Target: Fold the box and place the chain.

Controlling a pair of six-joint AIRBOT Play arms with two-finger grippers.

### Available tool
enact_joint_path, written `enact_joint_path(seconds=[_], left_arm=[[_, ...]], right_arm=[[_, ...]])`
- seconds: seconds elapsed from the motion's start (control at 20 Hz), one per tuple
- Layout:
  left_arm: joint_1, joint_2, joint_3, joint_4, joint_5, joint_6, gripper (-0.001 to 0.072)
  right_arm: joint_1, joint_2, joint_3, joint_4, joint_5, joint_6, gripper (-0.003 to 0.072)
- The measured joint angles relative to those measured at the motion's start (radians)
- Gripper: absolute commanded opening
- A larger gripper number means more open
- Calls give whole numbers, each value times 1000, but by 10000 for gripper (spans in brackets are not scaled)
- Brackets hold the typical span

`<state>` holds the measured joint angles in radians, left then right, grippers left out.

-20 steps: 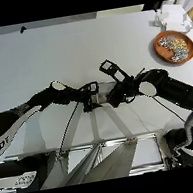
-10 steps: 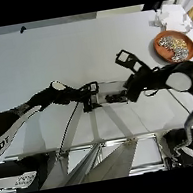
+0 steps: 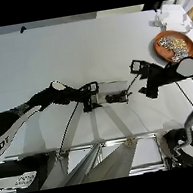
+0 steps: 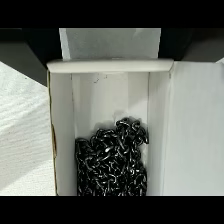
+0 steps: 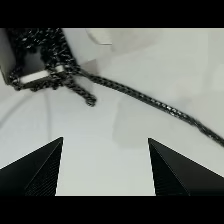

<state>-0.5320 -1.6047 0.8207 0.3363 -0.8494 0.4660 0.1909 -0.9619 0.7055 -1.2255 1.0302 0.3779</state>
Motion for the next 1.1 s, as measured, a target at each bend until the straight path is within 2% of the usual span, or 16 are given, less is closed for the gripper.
enact_joint_path(seconds=[0.2,0.4,0.6,0.8,0.85,0.95,1.1], left_arm=[[0,0,0,0,0,0,10],[0,0,0,0,0,0,10],[0,0,0,0,0,0,10],[0,0,0,0,0,0,10],[0,0,0,0,0,0,10],[0,0,0,0,0,0,10],[0,0,0,1,0,0,10]], right_arm=[[10,-74,-102,56,-65,-328,574],[12,-98,-203,183,-183,-570,574],[13,-113,-242,352,-271,-692,572],[13,-125,-253,459,-291,-731,568],[13,-129,-254,473,-293,-739,547],[13,-133,-256,491,-299,-745,452],[12,-136,-257,508,-312,-748,266]])
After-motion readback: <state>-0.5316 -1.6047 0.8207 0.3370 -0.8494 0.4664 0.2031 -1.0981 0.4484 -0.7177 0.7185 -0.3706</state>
